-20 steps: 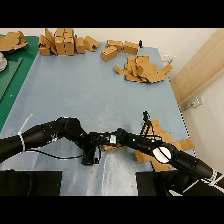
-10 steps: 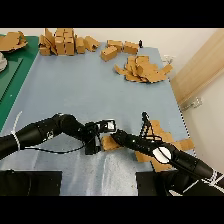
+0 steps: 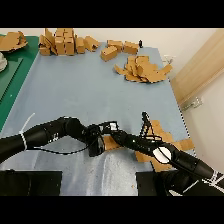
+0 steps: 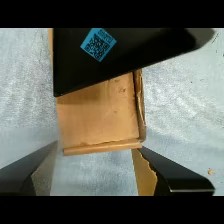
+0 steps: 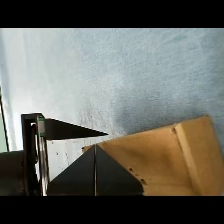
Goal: Fold the box.
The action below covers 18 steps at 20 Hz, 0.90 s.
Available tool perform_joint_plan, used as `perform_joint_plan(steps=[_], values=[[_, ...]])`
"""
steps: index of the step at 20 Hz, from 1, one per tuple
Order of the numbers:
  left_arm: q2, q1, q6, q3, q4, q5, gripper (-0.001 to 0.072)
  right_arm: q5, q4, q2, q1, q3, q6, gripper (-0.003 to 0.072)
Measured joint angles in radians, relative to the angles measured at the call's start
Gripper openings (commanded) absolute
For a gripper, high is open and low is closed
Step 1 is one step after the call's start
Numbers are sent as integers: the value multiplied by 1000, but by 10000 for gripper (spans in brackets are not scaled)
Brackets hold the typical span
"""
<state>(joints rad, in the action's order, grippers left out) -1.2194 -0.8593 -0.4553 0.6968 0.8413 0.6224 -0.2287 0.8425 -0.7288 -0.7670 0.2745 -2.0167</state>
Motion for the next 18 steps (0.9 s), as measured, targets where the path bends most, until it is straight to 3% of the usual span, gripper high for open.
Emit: perform_joint_plan(steps=[18], values=[[-58, -20, -47, 1, -35, -70, 698, -2, 0, 0, 1, 0, 2, -1]])
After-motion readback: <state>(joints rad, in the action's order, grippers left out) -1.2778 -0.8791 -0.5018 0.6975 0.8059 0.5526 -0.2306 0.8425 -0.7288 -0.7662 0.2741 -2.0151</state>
